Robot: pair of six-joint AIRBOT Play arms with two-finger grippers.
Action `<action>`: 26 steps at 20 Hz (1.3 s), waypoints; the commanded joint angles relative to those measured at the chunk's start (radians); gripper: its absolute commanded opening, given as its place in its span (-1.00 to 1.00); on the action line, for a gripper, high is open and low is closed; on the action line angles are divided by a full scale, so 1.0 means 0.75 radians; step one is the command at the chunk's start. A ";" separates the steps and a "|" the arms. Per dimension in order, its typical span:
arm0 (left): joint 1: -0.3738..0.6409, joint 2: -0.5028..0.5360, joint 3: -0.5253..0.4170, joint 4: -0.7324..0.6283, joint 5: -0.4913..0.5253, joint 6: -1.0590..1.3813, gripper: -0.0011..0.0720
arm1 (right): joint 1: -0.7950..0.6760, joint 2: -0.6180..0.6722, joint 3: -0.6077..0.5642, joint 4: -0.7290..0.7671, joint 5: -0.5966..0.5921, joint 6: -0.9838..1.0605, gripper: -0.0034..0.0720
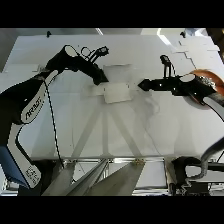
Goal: Fold the box and place the chain.
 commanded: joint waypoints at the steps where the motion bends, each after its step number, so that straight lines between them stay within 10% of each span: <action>1: 0.001 0.044 0.001 0.010 -0.095 -0.003 -0.96 | -0.036 0.070 0.001 0.000 -0.005 0.000 0.50; 12: -0.013 0.416 -0.006 0.041 -0.356 -0.096 -0.98 | -0.302 0.310 0.001 -0.063 -0.020 -0.001 0.50; 26: -0.175 0.527 -0.143 0.125 -0.239 -0.068 -0.98 | -0.302 0.310 0.001 -0.063 -0.014 -0.001 0.50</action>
